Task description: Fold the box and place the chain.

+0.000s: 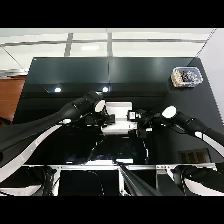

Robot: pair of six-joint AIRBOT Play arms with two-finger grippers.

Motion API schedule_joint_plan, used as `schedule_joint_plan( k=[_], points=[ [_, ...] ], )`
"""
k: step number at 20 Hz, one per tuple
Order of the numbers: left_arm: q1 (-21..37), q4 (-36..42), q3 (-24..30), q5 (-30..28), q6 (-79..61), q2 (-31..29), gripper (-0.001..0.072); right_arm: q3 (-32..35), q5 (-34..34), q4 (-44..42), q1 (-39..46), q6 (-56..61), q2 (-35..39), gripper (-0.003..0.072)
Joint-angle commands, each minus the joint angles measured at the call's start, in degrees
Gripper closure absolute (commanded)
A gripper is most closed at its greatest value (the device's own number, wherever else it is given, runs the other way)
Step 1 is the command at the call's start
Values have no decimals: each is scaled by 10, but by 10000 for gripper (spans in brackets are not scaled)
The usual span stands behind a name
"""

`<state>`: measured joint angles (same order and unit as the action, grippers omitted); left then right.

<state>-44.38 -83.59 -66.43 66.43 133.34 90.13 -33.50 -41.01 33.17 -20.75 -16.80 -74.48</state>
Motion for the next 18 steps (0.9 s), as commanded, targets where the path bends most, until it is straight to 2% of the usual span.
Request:
schedule_joint_plan(
  k=[1,5,7,11,16,17,18],
  points=[
    [0,-2,-1,-4,5,1,680,0,-1,-1,-1,3,0,454],
    [0,-2,-1,-4,-3,1,680,0,0,-1,-1,4,0,441],
    [0,-2,-1,-4,-5,1,680,0,10,-1,-1,20,0,59],
    [3,-4,-2,-3,-16,1,680,0,-9,37,0,65,21,64],
    [5,-10,-2,3,-46,1,680,0,-23,65,0,65,61,70],
    [4,-10,-2,2,-46,1,680,0,-24,65,-1,65,61,156],
    [4,-9,-2,2,-46,1,680,0,-26,63,-1,65,61,201]
  ],
)
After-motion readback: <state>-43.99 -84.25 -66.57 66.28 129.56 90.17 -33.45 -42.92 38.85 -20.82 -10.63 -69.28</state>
